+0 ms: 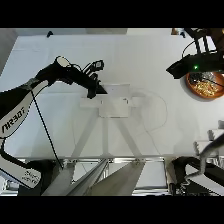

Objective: Fold the box and place the chain.

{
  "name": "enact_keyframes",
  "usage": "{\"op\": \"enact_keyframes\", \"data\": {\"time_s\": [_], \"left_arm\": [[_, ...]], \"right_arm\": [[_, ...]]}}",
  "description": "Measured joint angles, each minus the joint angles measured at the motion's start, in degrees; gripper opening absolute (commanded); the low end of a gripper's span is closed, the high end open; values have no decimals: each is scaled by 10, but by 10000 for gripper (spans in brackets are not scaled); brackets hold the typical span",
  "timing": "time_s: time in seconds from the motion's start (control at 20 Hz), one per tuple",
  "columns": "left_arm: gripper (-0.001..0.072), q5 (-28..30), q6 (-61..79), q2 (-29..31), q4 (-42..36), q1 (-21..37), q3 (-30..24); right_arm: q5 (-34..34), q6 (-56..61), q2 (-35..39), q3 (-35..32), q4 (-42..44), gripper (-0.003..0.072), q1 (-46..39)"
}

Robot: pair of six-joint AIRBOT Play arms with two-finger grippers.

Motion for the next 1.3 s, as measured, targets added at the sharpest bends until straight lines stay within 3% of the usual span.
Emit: {"op": "enact_keyframes", "data": {"time_s": [1.3], "left_arm": [[4,24,21,-22,-5,-3,0]], "right_arm": [[0,0,0,0,0,366,0]]}}
